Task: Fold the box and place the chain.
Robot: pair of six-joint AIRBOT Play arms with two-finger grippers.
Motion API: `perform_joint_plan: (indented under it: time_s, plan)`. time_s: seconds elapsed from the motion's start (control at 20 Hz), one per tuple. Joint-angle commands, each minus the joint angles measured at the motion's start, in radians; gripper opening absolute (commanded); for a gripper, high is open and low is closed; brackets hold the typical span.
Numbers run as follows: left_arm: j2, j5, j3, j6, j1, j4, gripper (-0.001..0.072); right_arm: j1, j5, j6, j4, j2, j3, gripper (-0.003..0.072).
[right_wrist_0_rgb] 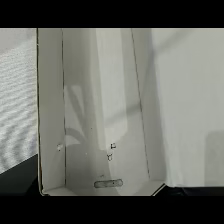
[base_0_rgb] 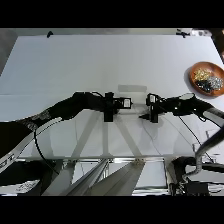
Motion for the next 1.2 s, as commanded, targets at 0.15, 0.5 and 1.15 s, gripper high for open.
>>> perform_joint_plan:
  time_s: [0.15,0.5,1.15]
  plan:
    - [-0.026,-0.048,0.001,0.000,-0.026,-0.036,0.0135,0.001,0.000,-0.001,0.000,0.001,0.000,0.0438]
    - [-0.044,-0.064,0.001,0.000,-0.044,-0.040,0.0398,0.001,0.000,-0.001,0.000,0.001,0.000,0.0438]
    - [-0.044,-0.102,0.001,0.000,-0.045,-0.041,0.0393,0.001,0.000,-0.001,0.000,0.001,0.000,0.0438]
